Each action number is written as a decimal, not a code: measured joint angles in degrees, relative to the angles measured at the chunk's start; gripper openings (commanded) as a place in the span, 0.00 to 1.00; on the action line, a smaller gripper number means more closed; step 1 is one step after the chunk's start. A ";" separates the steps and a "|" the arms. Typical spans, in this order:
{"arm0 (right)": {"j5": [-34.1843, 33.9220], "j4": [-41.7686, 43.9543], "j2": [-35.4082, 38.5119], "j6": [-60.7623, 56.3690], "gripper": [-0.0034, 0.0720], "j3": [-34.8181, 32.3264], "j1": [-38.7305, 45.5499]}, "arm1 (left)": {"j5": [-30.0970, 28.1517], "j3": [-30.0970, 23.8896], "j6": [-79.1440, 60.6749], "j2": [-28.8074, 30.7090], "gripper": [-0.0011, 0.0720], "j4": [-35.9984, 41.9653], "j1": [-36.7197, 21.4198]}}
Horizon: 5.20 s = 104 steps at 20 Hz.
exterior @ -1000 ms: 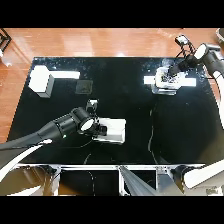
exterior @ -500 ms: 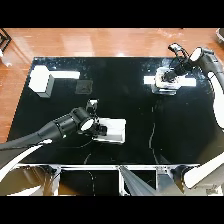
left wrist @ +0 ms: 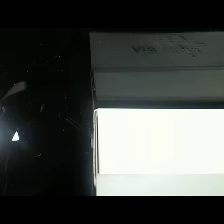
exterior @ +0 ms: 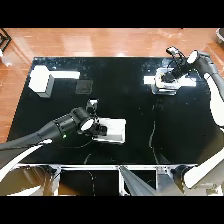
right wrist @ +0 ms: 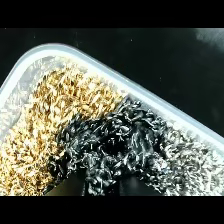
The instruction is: Fold the box and place the chain.
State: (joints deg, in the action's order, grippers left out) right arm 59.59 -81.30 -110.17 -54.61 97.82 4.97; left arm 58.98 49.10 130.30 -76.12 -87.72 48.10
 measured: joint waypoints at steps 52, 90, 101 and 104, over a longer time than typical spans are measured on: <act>25.64 21.29 67.49 -32.41 0.07 -28.92 -22.10 | 0.15 0.00 -0.02 0.00 0.05 0.17 0.00; -3.37 27.23 56.17 -37.90 0.07 -32.65 -41.46 | 0.20 0.00 0.00 0.00 0.05 0.17 0.11; 1.92 23.96 55.91 -40.28 0.07 -38.03 -44.19 | 0.15 0.00 -0.02 0.00 0.05 0.17 0.11; -0.46 23.85 55.87 -40.35 0.07 -42.77 -44.61 | 0.13 0.00 0.00 0.00 0.05 0.17 0.11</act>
State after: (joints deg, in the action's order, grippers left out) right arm 59.13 -57.45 -54.30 -94.96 55.05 -39.64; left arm 59.11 49.10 130.30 -76.12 -87.55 48.21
